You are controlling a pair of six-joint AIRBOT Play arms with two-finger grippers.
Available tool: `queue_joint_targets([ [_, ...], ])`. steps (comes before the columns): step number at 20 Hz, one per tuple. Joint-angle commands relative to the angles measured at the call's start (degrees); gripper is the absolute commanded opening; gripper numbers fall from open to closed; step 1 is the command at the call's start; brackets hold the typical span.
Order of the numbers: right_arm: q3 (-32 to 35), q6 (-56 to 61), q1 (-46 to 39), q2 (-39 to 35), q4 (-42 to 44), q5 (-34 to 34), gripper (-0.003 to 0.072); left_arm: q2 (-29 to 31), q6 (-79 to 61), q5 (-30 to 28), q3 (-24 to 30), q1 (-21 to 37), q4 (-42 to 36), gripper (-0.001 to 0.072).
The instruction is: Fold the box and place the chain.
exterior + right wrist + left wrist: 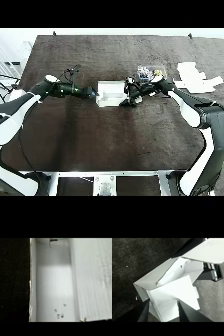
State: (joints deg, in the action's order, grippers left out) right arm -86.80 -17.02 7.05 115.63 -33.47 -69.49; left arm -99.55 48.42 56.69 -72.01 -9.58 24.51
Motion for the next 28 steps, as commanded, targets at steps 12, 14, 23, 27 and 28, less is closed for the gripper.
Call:
queue_joint_targets([
  [12,0.0,0.0,0.0,0.0,0.0,0.0,0.0475,0.2,3.7,-8.1,-0.2,-4.2,2.7,0.0426],
  [14,0.0,0.0,0.0,0.0,0.0,0.0,0.0475,0.2,5.2,-8.1,-0.3,-4.3,3.8,0.0425],
  [23,0.0,0.0,0.0,0.0,0.0,0.0,0.0475,0.8,26.7,-9.2,-7.0,-10.2,28.5,0.0416],
  [27,0.0,0.0,0.0,0.0,0.0,0.0,0.0475,1.0,30.8,-9.1,-7.6,-11.2,30.3,0.0416],
  [28,0.0,0.0,0.0,0.0,0.0,0.0,0.0475,1.0,32.8,-9.2,-7.6,-11.4,31.7,0.0416],
])
